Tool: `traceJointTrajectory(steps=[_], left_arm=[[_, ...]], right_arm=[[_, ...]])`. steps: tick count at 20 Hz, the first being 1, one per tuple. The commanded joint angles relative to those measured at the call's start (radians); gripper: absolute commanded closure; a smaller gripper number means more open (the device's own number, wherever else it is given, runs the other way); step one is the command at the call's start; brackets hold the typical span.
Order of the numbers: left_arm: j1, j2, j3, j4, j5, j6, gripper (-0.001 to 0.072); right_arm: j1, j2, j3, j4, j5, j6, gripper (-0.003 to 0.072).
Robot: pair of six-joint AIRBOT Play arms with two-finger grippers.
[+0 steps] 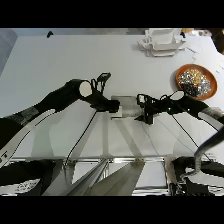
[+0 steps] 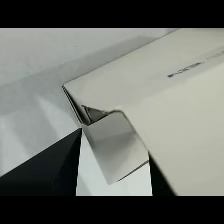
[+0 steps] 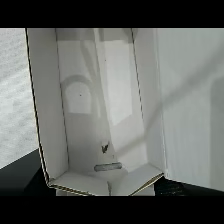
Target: Fold the box and place the chain.
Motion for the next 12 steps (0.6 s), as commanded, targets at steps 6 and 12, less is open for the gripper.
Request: traceJointTrajectory(steps=[6, 12], left_arm=[[-0.094, -0.099, 0.108, 0.134, -0.038, -0.242, 0.0259], [-0.113, -0.195, 0.241, 0.202, -0.190, -0.422, 0.0261]], right_arm=[[0.000, 0.000, 0.000, 0.000, 0.000, 0.000, 0.0371], [0.000, 0.000, 0.000, 0.000, 0.000, 0.000, 0.0371]])
